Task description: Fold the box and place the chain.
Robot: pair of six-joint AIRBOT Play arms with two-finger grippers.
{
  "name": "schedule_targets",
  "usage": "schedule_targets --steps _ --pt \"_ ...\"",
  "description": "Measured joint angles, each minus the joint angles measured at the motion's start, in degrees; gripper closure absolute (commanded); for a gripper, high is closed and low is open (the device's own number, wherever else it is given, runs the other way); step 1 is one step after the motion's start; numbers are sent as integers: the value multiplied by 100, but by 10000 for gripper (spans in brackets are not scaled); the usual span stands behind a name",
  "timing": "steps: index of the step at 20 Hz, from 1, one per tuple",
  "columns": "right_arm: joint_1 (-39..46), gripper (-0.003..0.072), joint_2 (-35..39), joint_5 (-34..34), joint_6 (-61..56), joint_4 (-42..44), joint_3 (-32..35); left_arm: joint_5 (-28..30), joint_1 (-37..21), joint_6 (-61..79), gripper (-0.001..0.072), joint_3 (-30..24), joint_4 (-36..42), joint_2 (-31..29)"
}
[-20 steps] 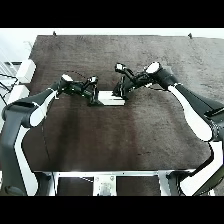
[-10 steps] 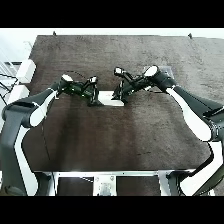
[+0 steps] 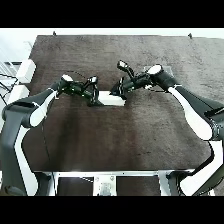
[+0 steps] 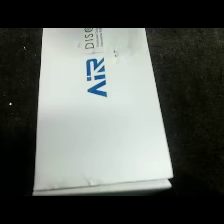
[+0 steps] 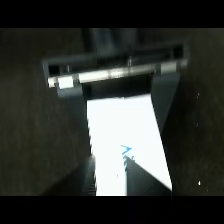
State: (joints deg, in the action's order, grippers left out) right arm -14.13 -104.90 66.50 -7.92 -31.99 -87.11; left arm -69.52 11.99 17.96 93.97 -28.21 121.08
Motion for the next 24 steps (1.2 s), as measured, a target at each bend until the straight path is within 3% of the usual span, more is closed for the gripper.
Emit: schedule_targets --steps 1,18,24 --pt "13 673 0 -4 15 61 24 0 0 0 252 0 0 0" --pt "-35 675 -372 -22 -715 -446 275 15 4 17 252 0 -9 0" --pt "-42 676 431 39 -619 -125 234 7 -2 -26 252 0 15 0"
